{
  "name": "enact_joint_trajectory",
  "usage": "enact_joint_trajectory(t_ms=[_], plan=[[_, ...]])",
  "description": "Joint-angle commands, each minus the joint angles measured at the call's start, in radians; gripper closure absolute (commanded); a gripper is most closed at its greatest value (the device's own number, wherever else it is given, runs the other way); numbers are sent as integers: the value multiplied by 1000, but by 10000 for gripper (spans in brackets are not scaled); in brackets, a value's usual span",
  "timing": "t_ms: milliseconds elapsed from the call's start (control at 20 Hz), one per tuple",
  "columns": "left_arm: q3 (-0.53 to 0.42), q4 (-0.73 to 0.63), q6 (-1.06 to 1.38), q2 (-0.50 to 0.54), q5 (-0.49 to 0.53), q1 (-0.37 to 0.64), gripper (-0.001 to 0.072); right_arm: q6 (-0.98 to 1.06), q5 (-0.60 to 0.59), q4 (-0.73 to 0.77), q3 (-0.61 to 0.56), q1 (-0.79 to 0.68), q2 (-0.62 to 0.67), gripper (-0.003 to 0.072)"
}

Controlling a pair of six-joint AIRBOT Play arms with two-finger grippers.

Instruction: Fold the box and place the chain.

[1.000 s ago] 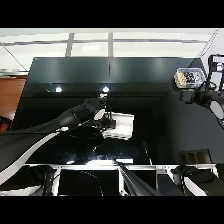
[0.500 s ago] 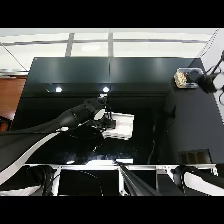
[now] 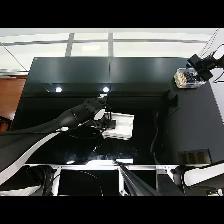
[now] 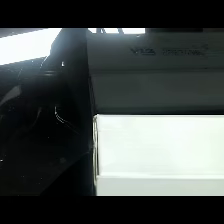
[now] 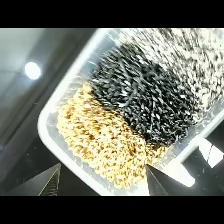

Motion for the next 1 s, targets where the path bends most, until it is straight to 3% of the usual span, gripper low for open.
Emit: enact_joint_trajectory(t_ms=[0,500,650,750,950], plan=[[0,0,0,0,0,1,677,55,32,38,53,-5,-85,104],[-1,0,0,0,-12,1,677,58,-27,111,53,-5,-185,108],[-1,0,0,0,-12,1,678,-4,-40,153,53,-6,-186,471],[-1,0,0,0,-12,1,677,-87,-26,198,58,-8,-180,626],[-1,0,0,0,-12,1,677,-157,60,203,92,-16,-138,627]])
